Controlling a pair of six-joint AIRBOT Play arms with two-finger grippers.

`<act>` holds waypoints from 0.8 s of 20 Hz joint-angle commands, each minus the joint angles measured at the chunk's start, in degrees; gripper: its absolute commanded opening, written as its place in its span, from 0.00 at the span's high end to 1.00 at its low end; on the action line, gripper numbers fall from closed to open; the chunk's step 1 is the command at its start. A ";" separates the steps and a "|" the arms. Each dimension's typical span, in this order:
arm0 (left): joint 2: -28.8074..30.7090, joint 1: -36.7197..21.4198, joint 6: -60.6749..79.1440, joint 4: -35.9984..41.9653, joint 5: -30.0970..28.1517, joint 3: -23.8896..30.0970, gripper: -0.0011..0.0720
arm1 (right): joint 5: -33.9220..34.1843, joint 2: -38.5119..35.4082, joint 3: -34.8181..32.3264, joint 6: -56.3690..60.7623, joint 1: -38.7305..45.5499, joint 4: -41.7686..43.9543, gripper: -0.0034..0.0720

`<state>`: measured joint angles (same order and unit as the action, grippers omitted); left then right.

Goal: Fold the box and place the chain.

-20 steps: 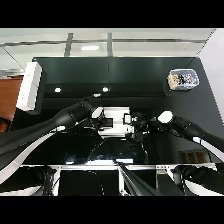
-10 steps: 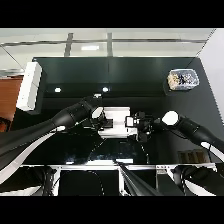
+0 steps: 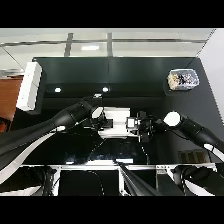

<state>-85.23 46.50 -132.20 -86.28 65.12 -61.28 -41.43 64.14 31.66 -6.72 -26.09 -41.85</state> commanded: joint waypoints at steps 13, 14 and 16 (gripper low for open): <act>-0.02 -0.07 -0.04 0.33 -0.13 -0.02 0.95 | 2.69 4.31 0.04 0.11 -1.79 13.33 0.63; -0.02 -0.07 -0.04 0.44 -0.13 -0.02 0.95 | 2.69 4.31 0.04 0.11 -1.79 13.31 0.63; -0.02 -0.07 -0.04 0.44 -0.13 -0.02 0.95 | 2.69 4.31 0.04 0.11 -1.79 13.35 0.60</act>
